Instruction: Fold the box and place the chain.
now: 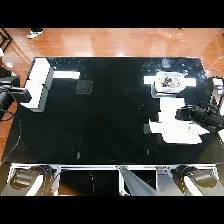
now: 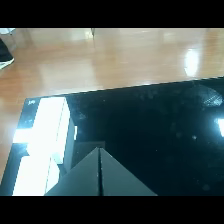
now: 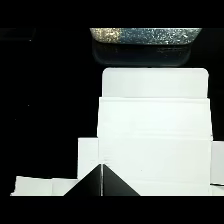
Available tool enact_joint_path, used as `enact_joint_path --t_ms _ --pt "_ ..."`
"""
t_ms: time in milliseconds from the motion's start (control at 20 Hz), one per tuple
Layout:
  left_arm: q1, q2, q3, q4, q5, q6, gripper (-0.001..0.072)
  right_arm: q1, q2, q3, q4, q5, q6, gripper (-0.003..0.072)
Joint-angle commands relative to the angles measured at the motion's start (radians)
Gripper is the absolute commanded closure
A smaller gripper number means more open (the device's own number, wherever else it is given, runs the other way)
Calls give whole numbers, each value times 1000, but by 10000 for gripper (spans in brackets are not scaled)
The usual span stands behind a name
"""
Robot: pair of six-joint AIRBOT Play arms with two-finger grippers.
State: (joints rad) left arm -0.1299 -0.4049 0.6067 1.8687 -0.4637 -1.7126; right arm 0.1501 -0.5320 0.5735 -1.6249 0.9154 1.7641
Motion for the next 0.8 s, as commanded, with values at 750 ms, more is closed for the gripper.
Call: enact_joint_path --t_ms 750 --pt "1 -1 0 -2 56 -1 688 0 0 0 0 0 0 663"
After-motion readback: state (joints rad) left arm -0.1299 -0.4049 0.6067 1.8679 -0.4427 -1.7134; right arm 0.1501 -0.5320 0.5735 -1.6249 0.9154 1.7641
